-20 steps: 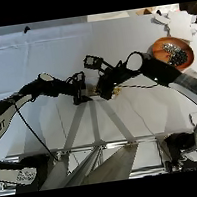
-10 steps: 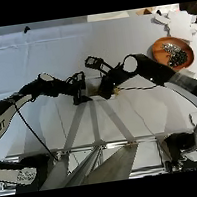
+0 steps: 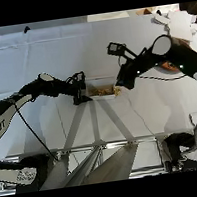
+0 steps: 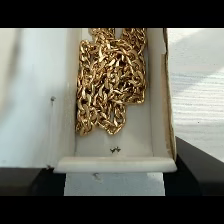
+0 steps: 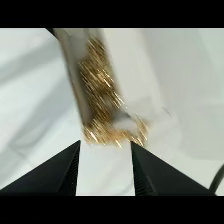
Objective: Fold the box and place the chain.
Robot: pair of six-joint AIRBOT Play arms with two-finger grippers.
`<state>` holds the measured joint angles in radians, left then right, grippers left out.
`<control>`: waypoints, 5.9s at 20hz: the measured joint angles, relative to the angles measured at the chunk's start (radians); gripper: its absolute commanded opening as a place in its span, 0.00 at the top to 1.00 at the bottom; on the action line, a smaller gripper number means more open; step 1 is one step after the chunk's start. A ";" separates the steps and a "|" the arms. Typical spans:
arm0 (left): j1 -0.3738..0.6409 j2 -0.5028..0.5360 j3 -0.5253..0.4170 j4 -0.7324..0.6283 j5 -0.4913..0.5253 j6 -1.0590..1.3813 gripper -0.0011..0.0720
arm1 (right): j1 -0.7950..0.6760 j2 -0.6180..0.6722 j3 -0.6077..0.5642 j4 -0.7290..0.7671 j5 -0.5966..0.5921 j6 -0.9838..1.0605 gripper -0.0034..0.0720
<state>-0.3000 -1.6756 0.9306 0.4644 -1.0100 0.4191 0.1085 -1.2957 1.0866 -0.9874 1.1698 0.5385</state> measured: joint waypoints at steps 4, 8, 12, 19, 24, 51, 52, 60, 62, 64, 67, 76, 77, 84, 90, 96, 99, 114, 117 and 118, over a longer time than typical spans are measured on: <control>0.000 0.000 0.000 0.000 0.000 0.000 0.54 | -0.087 -0.002 -0.074 0.008 -0.002 -0.208 0.33; 0.000 0.000 0.000 0.000 0.000 0.000 0.54 | -0.105 -0.060 -0.135 0.067 -0.045 -0.437 0.32; 0.000 0.000 0.000 0.000 0.000 0.000 0.54 | -0.077 -0.155 -0.153 0.132 -0.091 -0.627 0.33; 0.000 0.000 0.000 0.000 0.000 0.000 0.54 | -0.021 -0.292 -0.160 0.205 -0.174 -0.788 0.62; 0.000 0.000 0.000 0.000 0.000 0.000 0.54 | -0.011 -0.315 -0.159 0.209 -0.201 -0.751 0.94; -0.001 0.000 0.000 0.000 0.000 0.000 0.54 | 0.025 0.034 -0.161 0.439 -0.205 -0.595 0.94; -0.001 0.000 0.000 0.000 0.000 0.000 0.54 | 0.035 0.033 -0.161 0.438 -0.209 -0.600 0.88; -0.001 0.000 0.000 0.000 0.000 0.000 0.54 | 0.027 0.016 -0.161 0.335 -0.190 -0.614 0.45; -0.001 0.000 0.000 0.000 0.000 0.000 0.54 | -0.004 0.016 -0.161 0.323 -0.156 -0.614 0.45; -0.001 0.000 0.000 0.000 0.000 0.000 0.54 | -0.041 0.015 -0.161 0.314 -0.130 -0.614 0.45; -0.001 0.000 0.000 0.000 0.000 0.000 0.54 | -0.091 0.013 -0.161 0.299 -0.106 -0.616 0.45; -0.001 0.000 0.000 0.000 0.000 0.000 0.54 | -0.130 -0.042 -0.221 0.275 -0.143 -0.655 0.46; -0.001 0.000 0.000 0.000 0.000 0.000 0.54 | -0.129 -0.058 -0.226 0.275 -0.148 -0.673 0.46; -0.001 0.000 0.000 0.000 0.000 0.000 0.54 | -0.077 -0.165 -0.239 0.278 -0.177 -0.800 0.48; -0.001 0.000 0.000 0.000 0.000 0.000 0.54 | -0.066 -0.230 -0.240 0.290 -0.190 -0.828 0.67; -0.001 0.000 0.000 0.000 0.000 0.000 0.54 | -0.065 -0.246 -0.240 0.306 -0.216 -0.835 0.94; -0.001 0.000 0.000 0.000 0.000 0.000 0.54 | -0.065 -0.246 -0.240 0.309 -0.222 -0.826 0.95; -0.001 0.000 0.000 0.000 0.000 0.000 0.54 | -0.064 0.046 -0.241 0.239 -0.176 -0.556 0.95; -0.001 0.000 0.000 0.000 0.000 0.000 0.54 | -0.044 0.074 -0.241 0.361 -0.187 -0.546 0.94; -0.001 0.000 0.000 0.000 0.000 0.000 0.54 | -0.030 0.079 -0.241 0.381 -0.198 -0.545 0.92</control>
<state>-0.3008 -1.6756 0.9306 0.4644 -1.0100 0.4187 0.0784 -1.2163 0.8459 -0.6067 0.9722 -0.0067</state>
